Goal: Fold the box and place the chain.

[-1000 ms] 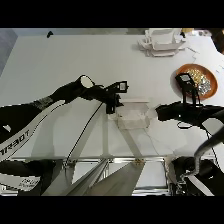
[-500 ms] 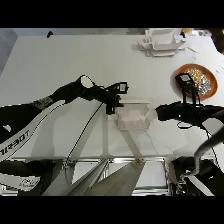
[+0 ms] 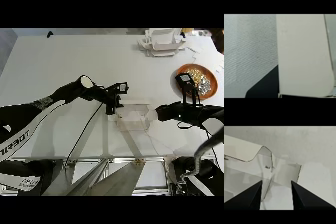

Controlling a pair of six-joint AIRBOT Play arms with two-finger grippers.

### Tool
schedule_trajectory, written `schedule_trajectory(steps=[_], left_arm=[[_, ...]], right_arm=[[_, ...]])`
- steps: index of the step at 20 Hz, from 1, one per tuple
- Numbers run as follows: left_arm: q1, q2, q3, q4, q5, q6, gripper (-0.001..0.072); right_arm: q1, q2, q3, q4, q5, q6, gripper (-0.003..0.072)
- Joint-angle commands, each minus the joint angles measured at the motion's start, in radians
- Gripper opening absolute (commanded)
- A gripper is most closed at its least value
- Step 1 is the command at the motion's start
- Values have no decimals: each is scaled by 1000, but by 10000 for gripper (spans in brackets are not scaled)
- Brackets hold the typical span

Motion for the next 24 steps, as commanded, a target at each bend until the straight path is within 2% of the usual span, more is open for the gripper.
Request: schedule_trajectory(steps=[1, 9, 16, 24], left_arm=[[0, 0, 0, 0, 0, 0, 9], [-11, 0, 0, 0, -30, -3, 6], [-23, 24, 0, 37, 39, -76, 3], [-23, 12, 0, 60, 34, -83, 5]], right_arm=[[1, 0, 0, 0, 2, 0, 402], [1, 0, 0, 0, 6, -26, 401], [1, 0, 0, 0, 24, -26, 401], [1, 0, 0, 0, 26, -26, 401]])
